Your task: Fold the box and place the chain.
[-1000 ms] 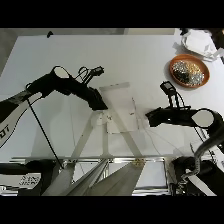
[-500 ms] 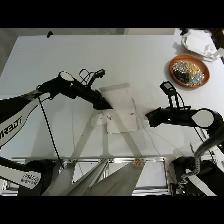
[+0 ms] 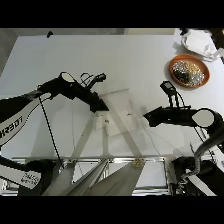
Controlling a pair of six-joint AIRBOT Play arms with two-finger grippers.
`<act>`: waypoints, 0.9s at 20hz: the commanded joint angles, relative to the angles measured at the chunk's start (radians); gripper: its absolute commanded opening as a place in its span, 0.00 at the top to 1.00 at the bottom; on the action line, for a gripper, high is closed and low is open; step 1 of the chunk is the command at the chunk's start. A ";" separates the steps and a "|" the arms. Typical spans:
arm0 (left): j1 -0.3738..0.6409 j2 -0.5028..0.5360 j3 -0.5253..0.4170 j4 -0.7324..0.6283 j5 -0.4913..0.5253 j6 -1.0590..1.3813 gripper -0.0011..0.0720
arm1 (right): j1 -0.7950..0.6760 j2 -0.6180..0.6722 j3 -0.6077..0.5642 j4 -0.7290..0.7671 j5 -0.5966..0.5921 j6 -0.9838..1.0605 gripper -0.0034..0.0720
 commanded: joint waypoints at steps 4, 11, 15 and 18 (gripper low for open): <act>-0.001 0.138 0.000 0.068 -0.024 0.026 0.98 | 0.001 0.004 0.082 0.047 0.097 0.003 0.39; -0.008 0.389 0.000 0.229 -0.043 0.048 0.98 | 0.001 0.007 0.246 -0.028 0.408 0.076 0.42; -0.033 0.523 -0.003 0.360 -0.063 0.012 0.99 | 0.001 0.063 0.252 -0.179 0.586 0.111 0.89; -0.076 0.559 -0.077 0.372 0.045 -0.059 0.99 | 0.001 0.178 0.252 -0.276 0.594 0.156 0.91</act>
